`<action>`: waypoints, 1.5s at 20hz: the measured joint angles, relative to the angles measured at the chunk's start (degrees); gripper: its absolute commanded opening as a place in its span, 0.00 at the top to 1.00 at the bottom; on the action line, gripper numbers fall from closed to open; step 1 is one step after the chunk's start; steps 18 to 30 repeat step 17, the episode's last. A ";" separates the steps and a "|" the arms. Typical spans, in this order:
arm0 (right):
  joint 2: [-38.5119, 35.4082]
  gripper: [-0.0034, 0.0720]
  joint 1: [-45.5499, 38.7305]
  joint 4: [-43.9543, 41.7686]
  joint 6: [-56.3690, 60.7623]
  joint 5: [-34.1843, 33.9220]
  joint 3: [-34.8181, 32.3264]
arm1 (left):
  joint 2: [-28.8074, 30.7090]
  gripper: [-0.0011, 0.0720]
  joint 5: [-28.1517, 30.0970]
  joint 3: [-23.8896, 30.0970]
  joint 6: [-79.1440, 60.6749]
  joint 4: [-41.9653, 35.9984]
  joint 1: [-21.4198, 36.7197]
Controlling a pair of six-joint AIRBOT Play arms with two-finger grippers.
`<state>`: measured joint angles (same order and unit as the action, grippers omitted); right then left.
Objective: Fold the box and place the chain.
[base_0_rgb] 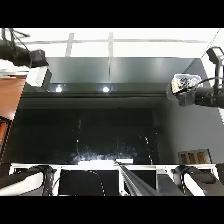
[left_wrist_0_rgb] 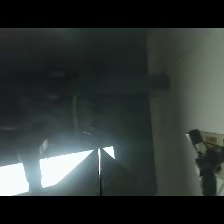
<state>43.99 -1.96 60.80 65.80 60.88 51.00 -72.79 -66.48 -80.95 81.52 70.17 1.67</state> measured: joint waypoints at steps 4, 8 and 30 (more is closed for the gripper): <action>-2.69 0.94 0.76 2.27 -0.20 -12.81 -9.57 | 19.17 0.95 15.85 28.09 -2.36 -0.11 -6.51; -3.41 0.94 1.01 2.93 -0.22 -17.18 -13.22 | 28.72 0.95 22.84 41.75 -3.13 -0.11 -7.74; -3.65 0.94 1.07 3.30 -0.24 -19.04 -14.56 | 32.39 0.94 25.49 46.88 -3.50 -0.22 -8.00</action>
